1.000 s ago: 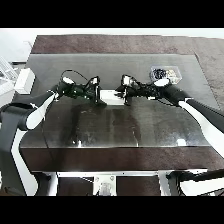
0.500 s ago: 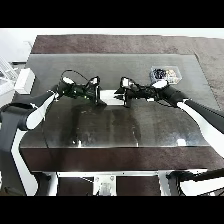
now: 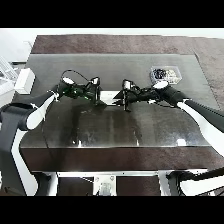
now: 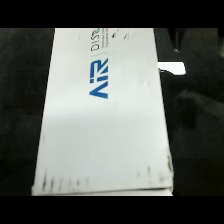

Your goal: Fold the box and place the chain.

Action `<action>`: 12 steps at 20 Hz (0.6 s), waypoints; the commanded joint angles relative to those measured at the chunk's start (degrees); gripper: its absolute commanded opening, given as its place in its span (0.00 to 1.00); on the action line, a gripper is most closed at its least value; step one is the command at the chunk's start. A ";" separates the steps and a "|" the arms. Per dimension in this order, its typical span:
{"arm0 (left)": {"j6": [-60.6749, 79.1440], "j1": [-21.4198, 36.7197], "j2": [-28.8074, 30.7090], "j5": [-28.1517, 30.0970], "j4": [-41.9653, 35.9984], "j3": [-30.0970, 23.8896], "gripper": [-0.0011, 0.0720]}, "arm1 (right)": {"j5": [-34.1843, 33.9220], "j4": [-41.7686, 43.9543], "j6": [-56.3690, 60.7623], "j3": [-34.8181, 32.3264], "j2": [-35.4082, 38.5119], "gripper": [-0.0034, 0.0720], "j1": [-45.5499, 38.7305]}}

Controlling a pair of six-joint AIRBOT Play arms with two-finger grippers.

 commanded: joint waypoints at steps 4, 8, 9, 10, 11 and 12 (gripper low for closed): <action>-0.07 0.04 0.04 0.26 -0.09 0.00 0.66 | 3.30 3.02 0.04 1.64 -0.31 0.33 -1.11; -0.07 0.04 0.04 0.24 -0.09 0.00 0.66 | 4.74 3.06 0.07 4.39 -0.33 0.26 -1.14; -0.07 0.04 0.04 0.24 -0.09 0.00 0.66 | 4.50 3.06 0.04 4.44 -0.35 0.21 -1.40; -0.07 0.04 0.04 0.26 -0.09 0.00 0.66 | 4.55 2.99 0.07 4.44 -0.44 0.20 -1.92; -0.07 0.04 0.04 0.26 -0.09 0.00 0.66 | 4.52 3.04 0.28 4.48 -0.61 0.17 -2.62; -0.07 0.04 0.04 0.26 -0.09 0.00 0.66 | 4.55 3.08 0.85 4.76 -1.11 0.15 -3.63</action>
